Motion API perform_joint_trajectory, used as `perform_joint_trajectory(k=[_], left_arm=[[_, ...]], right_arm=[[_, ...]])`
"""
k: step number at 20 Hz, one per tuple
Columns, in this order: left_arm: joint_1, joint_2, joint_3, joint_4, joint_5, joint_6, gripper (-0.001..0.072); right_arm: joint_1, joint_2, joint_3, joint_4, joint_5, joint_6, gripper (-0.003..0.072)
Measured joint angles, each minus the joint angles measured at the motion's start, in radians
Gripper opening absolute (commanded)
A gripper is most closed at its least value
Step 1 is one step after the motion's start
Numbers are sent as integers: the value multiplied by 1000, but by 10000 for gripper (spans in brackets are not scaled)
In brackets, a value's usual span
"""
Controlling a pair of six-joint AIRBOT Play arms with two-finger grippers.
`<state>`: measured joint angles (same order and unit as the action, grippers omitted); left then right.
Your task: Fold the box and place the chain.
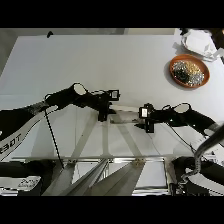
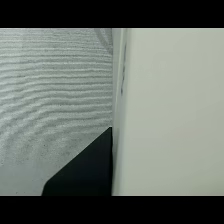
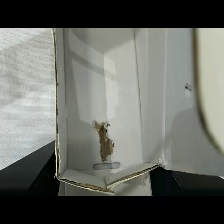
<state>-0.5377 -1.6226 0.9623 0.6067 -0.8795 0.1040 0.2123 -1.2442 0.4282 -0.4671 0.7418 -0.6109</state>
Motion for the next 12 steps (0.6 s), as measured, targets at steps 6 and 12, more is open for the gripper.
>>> perform_joint_trajectory(k=[6, 12], left_arm=[[0, 0, 0, 0, 0, 0, 12], [2, 2, 0, 11, 19, -3, 554]], right_arm=[[0, 0, 0, -2, 0, 0, 437], [0, 0, 0, -2, -2, -2, 437]])
